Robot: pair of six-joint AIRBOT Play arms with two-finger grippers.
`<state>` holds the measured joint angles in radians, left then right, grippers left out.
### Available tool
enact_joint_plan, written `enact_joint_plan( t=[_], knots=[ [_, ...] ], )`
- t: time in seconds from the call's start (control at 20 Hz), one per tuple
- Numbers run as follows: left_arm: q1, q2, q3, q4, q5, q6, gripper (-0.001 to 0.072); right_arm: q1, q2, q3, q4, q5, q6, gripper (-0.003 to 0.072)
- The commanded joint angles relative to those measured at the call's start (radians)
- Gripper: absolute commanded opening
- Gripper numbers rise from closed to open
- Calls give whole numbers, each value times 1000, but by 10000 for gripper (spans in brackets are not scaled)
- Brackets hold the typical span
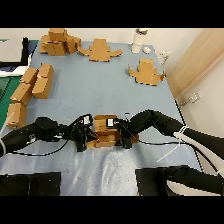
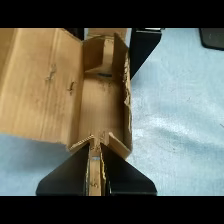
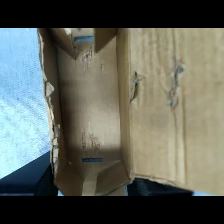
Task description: Fold the box.
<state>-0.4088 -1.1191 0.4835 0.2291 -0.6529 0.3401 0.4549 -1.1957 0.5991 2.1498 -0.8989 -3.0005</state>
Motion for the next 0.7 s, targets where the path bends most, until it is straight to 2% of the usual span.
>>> enact_joint_plan(
  t=[0.0,0.05,0.15,0.3,0.45,0.55,0.65],
  knots=[
    [38,83,-1,106,-43,-109,103,0,0,0,0,0,0,470],
    [49,109,-1,123,-62,-138,102,0,0,0,0,0,0,471],
    [83,177,-1,235,-67,-337,12,0,0,0,0,0,0,470],
    [140,312,0,515,-68,-793,11,0,0,0,0,0,0,471],
    [248,469,0,674,-95,-1310,11,0,0,0,0,0,0,470],
    [341,497,-3,725,-225,-1555,11,0,0,0,0,0,0,471],
    [367,478,-24,718,-323,-1576,10,0,0,0,0,0,0,470]
  ],
)
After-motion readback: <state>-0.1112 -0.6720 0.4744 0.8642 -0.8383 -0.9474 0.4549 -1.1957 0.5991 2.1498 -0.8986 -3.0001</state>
